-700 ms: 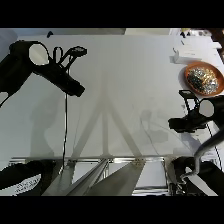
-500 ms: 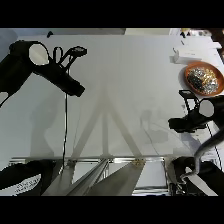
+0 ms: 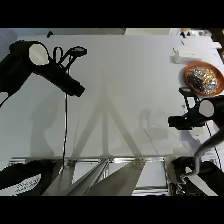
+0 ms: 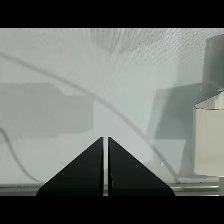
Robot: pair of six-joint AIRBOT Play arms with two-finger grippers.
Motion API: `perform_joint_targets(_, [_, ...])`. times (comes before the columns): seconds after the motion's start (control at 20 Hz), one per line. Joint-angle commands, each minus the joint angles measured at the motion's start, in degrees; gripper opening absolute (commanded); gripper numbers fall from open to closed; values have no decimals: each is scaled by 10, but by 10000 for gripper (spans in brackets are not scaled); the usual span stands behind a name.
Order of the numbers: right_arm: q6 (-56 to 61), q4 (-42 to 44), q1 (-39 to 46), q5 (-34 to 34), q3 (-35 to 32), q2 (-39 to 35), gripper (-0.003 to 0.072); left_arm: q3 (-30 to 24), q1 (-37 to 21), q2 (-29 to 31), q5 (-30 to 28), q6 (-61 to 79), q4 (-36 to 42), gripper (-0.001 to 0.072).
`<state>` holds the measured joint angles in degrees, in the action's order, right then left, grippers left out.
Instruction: Fold the box and place the chain.
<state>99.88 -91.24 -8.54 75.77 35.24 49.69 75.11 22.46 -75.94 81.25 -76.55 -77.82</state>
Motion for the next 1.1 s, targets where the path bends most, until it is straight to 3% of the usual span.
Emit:
perform_joint_targets(0.0, [12, -105, 12, -30, 10, 0, 21, 0, 0, 0, 0, 0, 0, 9])
perform_joint_targets(0.05, [15, -149, 36, -29, 27, 0, 25, 0, 0, 0, 0, 0, 0, 9])
perform_joint_targets(0.2, [-46, -206, 146, -37, 87, 0, 139, 0, 0, 0, 0, 0, 0, 9])
perform_joint_targets(0.25, [-82, -216, 193, -52, 99, 0, 270, 0, 0, 0, 0, 0, 0, 9])
perform_joint_targets(0.3, [-111, -228, 241, -69, 103, 0, 358, 0, 0, 0, 0, 0, 0, 9])
perform_joint_targets(0.35, [-135, -236, 285, -83, 103, 2, 397, 0, 0, 0, 0, 0, 0, 9])
perform_joint_targets(0.45, [-151, -236, 367, -108, 103, 21, 591, 0, 0, 0, 0, 0, 0, 9])
perform_joint_targets(0.6, [-169, -247, 429, -120, 103, 75, 595, 0, 0, 0, 0, 0, 0, 9])
perform_joint_targets(0.95, [-187, -303, 433, -133, 104, 188, 570, 0, 0, 0, 0, 0, 0, 9])
perform_joint_targets(1.05, [-172, -303, 433, -141, 104, 213, 495, 0, 0, 0, 0, 0, 0, 9])
